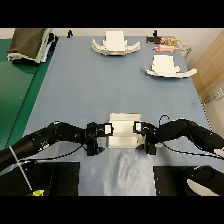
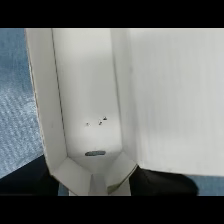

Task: Fold the box.

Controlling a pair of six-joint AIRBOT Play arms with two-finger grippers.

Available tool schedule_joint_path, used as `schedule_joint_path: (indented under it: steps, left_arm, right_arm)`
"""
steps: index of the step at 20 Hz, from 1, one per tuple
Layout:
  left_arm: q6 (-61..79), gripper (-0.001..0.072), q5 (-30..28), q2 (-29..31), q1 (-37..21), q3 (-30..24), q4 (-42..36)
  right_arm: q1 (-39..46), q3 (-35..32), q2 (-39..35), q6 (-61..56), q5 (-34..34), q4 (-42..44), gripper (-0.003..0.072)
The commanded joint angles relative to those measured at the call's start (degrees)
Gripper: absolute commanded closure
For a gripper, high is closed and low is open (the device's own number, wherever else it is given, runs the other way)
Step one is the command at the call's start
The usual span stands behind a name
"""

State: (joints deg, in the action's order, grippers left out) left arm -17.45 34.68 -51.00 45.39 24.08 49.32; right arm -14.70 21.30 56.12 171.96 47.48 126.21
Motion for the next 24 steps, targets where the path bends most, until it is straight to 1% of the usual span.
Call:
schedule_joint_path:
  steps: [1, 5, 8, 12, 24]
  left_arm:
    - [10.1, 0.001, -3.0, -3.8, -3.1, -0.9, -7.8]
    - [22.5, 0.001, -2.6, -5.4, -4.1, -0.9, -16.5]
    - [27.1, 0.001, -0.4, -6.8, -4.4, -0.9, -19.2]
    - [32.2, 0.001, -0.2, -9.0, -4.4, -0.9, -24.9]
    - [32.6, 0.001, -2.8, -12.6, -4.3, -0.8, -26.2]
  right_arm:
    - [-0.1, 0.0, 0.0, 0.0, 0.0, 0.0, 0.0174]
    - [-0.1, 0.0, 0.0, 0.0, 0.0, 0.0, 0.0174]
    - [-0.1, 0.0, 0.0, 0.0, 0.0, 0.0, 0.0174]
    - [-0.1, 0.0, 0.0, 0.0, 0.0, 0.0, 0.0174]
    - [-0.1, 0.0, 0.0, 0.0, 0.0, 0.0, 0.0173]
